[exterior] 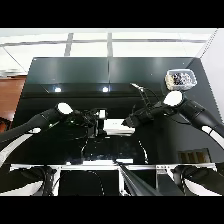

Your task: Fold the box and place the chain.

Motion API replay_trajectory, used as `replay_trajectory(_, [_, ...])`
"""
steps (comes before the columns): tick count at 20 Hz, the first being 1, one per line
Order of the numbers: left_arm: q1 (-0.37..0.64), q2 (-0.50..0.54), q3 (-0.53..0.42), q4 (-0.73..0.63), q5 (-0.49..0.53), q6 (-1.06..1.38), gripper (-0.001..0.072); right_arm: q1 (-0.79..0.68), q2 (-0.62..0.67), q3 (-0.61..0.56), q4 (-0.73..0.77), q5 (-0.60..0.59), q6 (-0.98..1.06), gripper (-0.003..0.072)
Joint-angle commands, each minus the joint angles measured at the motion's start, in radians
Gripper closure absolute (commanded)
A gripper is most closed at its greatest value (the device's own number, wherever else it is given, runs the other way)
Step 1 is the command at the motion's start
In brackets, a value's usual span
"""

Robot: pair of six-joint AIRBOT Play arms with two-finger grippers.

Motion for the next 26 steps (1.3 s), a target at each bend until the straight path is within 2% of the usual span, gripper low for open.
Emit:
replay_trajectory(1, [0.0,0.0,0.001,0.0,0.0,0.0,0.0367,-0.006,-0.039,-0.035,0.058,-0.038,0.079,0.0673])
replay_trajectory(8, [0.0,0.0,0.001,-0.004,0.0,0.0,0.0367,-0.006,-0.1,-0.048,0.051,-0.077,0.084,0.0672])
replay_trajectory(12, [0.001,0.0,0.001,-0.008,0.0,0.0,0.0367,-0.008,-0.096,-0.046,-0.02,-0.095,0.18,0.0672])
replay_trajectory(15, [0.002,0.0,0.001,-0.008,-0.001,0.0,0.0366,-0.034,-0.049,0.004,-0.002,-0.011,0.149,0.0672])
replay_trajectory(18, [0.002,0.006,0.002,-0.004,-0.002,-0.006,0.0365,-0.101,0.052,0.079,-0.007,0.1,0.138,0.0673])
replay_trajectory(19, [0.002,0.016,0.002,-0.003,-0.002,-0.029,0.0332,-0.135,0.098,0.094,-0.013,0.124,0.132,0.0673])
replay_trajectory(20, [0.003,0.032,0.003,0.0,-0.002,-0.048,0.02,-0.17,0.144,0.1,-0.022,0.135,0.131,0.0673])
replay_trajectory(21, [0.002,0.059,0.003,0.016,-0.002,-0.063,-0.0009,-0.211,0.194,0.1,-0.047,0.145,0.132,0.0673])
replay_trajectory(24, [0.006,0.174,0.014,0.135,-0.002,-0.19,-0.0009,-0.32,0.293,0.1,-0.212,0.169,0.14,0.0673])
replay_trajectory(26, [0.01,0.268,0.03,0.141,-0.018,-0.322,-0.0006,-0.4,0.303,0.1,-0.306,0.171,0.189,0.0673])
